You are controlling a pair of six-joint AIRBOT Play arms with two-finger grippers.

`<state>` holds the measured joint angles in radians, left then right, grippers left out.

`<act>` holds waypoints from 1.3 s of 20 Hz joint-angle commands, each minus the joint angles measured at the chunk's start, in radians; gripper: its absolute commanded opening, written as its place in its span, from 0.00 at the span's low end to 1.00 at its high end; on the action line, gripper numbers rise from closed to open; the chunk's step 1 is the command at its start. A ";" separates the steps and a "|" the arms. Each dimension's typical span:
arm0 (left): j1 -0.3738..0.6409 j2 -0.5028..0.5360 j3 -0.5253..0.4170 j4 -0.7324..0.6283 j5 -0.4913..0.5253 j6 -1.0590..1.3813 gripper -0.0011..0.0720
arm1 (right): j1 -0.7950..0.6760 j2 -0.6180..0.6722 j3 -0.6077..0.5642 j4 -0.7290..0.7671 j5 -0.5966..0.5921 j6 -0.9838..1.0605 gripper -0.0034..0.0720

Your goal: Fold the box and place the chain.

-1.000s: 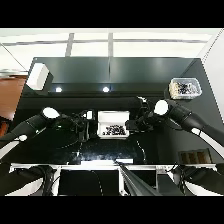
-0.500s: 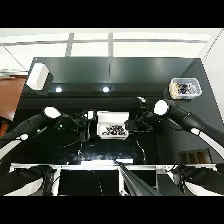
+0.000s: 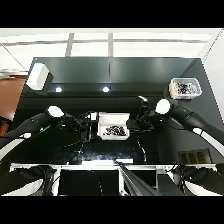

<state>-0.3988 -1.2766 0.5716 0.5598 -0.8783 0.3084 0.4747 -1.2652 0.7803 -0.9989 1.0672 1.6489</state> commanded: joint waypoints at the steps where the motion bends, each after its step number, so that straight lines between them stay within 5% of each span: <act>1: 0.000 -0.001 0.000 0.087 0.008 -0.006 0.69 | -0.093 0.071 0.001 -0.098 0.066 -0.006 0.07; 4: 0.000 -0.002 0.000 0.082 0.014 -0.006 0.69 | -0.219 0.181 0.011 -0.139 0.066 -0.043 0.08; 5: 0.000 -0.002 0.000 0.082 0.015 -0.006 0.69 | -0.250 0.197 0.018 -0.140 0.060 -0.060 0.37; 6: 0.000 -0.002 0.000 0.082 0.015 -0.006 0.69 | -0.275 0.197 0.030 -0.139 0.053 -0.084 0.95; 10: 0.000 -0.001 0.000 0.083 0.016 -0.043 0.69 | -0.279 0.153 0.118 -0.111 -0.093 -0.218 0.96; 13: 0.000 -0.001 0.000 0.083 0.031 -0.051 0.69 | -0.265 0.032 0.248 -0.002 -0.087 -0.320 0.96; 17: 0.000 -0.001 0.000 0.082 0.041 -0.051 0.69 | -0.186 -0.047 0.297 0.218 -0.038 -0.785 0.96; 21: 0.000 -0.002 0.000 0.082 0.041 -0.051 0.69 | -0.117 -0.050 0.296 0.166 0.142 -1.043 0.96; 26: 0.000 -0.002 0.000 0.082 0.041 -0.053 0.69 | -0.046 -0.066 0.296 0.082 0.140 -1.045 0.96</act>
<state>-0.3992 -1.2778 0.5724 0.6418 -0.8406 0.2562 0.3920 -1.3201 1.0737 -0.8890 1.1801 0.6624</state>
